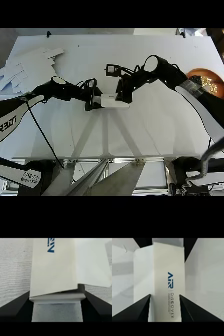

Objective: Fold the box and place the chain.

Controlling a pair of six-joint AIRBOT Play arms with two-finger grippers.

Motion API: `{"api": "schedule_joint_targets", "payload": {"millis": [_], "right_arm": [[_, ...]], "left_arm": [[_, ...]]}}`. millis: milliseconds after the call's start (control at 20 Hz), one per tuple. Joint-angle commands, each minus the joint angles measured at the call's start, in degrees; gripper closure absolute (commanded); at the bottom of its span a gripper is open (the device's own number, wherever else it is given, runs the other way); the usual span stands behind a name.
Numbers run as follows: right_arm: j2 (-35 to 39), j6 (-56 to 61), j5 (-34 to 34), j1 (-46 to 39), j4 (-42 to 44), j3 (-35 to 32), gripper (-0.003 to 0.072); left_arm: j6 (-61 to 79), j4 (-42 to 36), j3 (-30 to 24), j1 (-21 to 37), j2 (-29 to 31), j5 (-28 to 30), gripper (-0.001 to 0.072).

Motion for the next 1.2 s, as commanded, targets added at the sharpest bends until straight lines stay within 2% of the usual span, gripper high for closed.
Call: {"api": "schedule_joint_targets", "payload": {"millis": [0,300,400,650,750,850,1150], "right_arm": [[1.64,-1.7,-1.9,0.92,-0.87,0.02,0.0281],[1.6,-1.2,-1.99,2.29,-6.91,0.02,0.0301],[1.62,-1.2,-1.99,2.4,-7.26,0.02,0.041],[1.62,1.92,-2.19,2.43,-10.25,0.02,0.0414],[1.62,2.01,-2.23,2.43,-10.56,0.02,0.0447],[1.6,2.01,-2.25,2.43,-10.99,0.02,0.0548],[1.11,2.01,-1.9,3.87,-11.06,-0.07,0.0548]], "left_arm": [[0.02,0.02,0.02,0.02,0.02,0.02,0.0334],[0.02,0.02,0.02,0.02,0.02,0.02,0.0334],[0.02,0.02,0.02,0.02,0.02,0.02,0.0334],[0.02,0.02,0.02,0.02,0.02,0.02,0.0334],[0.02,0.02,0.02,0.02,0.02,0.02,0.0334],[0.02,0.02,0.02,0.02,0.02,0.02,0.0334],[0.02,0.02,0.02,0.02,0.02,0.02,0.0334]]}}
